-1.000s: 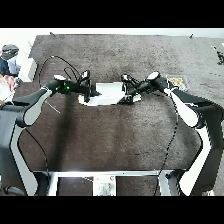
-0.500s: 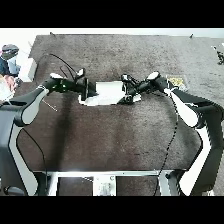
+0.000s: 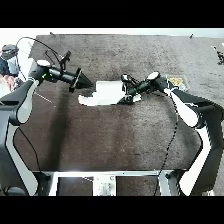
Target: Fold the box and place the chain.
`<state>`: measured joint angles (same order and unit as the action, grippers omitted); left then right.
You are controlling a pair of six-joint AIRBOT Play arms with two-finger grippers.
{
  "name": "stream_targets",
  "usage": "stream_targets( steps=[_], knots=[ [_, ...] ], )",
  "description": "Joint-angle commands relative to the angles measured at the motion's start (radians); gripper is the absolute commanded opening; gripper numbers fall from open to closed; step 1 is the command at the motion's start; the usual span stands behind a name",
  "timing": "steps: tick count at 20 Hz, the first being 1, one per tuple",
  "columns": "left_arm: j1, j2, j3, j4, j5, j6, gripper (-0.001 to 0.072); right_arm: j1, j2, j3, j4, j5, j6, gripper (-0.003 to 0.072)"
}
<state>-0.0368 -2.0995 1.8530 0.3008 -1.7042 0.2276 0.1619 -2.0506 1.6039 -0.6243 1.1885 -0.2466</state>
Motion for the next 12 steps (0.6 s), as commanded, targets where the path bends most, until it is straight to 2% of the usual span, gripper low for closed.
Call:
stream_targets(
  steps=[1,4,8,12],
  knots=[
    [-0.009,-0.001,0.034,0.040,-0.049,-0.069,0.0012,0.001,0.000,0.000,0.000,0.000,0.000,0.0355],
    [-0.075,-0.001,0.034,0.180,0.056,-0.095,0.0010,0.001,0.000,0.000,0.000,0.000,0.000,0.0355],
    [-0.149,-0.001,0.034,0.187,0.254,-0.140,0.0009,0.001,0.000,0.000,0.000,0.000,0.000,0.0355],
    [-0.179,-0.002,0.034,0.189,0.391,-0.160,0.0010,0.001,0.000,0.000,0.000,0.000,0.000,0.0355]
  ],
)
